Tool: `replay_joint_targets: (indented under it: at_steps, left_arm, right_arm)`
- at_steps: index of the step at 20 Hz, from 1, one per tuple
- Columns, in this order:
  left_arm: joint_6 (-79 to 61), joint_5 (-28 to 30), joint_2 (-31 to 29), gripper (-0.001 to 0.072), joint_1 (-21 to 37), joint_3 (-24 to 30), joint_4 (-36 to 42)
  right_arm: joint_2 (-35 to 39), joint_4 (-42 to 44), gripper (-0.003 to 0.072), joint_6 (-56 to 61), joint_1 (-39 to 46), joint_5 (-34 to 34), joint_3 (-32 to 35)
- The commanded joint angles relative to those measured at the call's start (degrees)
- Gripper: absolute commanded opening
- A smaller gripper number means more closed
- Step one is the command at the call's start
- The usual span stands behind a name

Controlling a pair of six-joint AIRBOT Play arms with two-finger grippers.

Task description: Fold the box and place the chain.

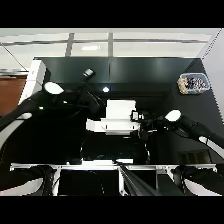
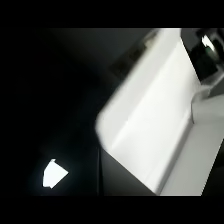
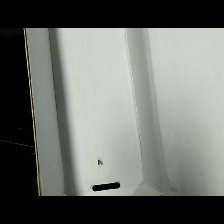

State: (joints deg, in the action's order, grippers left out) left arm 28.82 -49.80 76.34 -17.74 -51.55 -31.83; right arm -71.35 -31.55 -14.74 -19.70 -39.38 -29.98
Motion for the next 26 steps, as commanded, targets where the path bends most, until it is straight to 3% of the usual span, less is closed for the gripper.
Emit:
replay_joint_targets:
  at_steps: [1, 5, 6, 7, 8, 12, 15, 20, 26]
  left_arm:
    - [1.11, -7.82, -8.48, 0.0028, 5.66, 2.10, -2.75]
    - [-6.67, -19.54, -14.16, 0.0031, 10.29, 8.79, -1.68]
    - [-9.20, -19.54, -13.94, 0.0141, 9.73, 10.34, -2.03]
    - [-11.87, -17.62, -13.90, 0.0524, 8.70, 11.87, -2.34]
    - [-16.37, -13.81, -13.90, 0.0714, 7.21, 13.49, -2.95]
    - [-35.01, 6.45, -13.55, 0.0711, -0.63, 16.76, -8.24]
    - [-35.54, 17.03, -10.38, 0.0701, -5.01, 16.74, -8.87]
    - [-36.35, 14.08, -6.21, 0.0694, -5.77, 16.68, -9.94]
    - [-36.35, 10.27, -5.31, 0.0694, -5.79, 16.68, -9.84]
  right_arm:
    - [-0.02, 0.02, 0.0481, -0.02, 0.00, 0.02, -0.04]
    - [-0.02, 0.02, 0.0481, -0.04, 0.00, 0.00, -0.04]
    - [-0.02, 0.02, 0.0481, -0.04, 0.00, 0.00, -0.04]
    - [-0.02, 0.02, 0.0480, -0.04, 0.00, 0.00, -0.04]
    - [-0.02, 0.02, 0.0480, -0.04, 0.00, 0.00, -0.04]
    - [-0.02, 0.02, 0.0481, -0.04, 0.00, 0.00, -0.04]
    - [-0.02, 0.02, 0.0481, -0.04, 0.00, 0.00, -0.04]
    - [-0.02, 0.02, 0.0481, -0.02, 0.00, 0.00, -0.04]
    - [-0.02, 0.02, 0.0481, -0.04, 0.00, 0.00, -0.04]
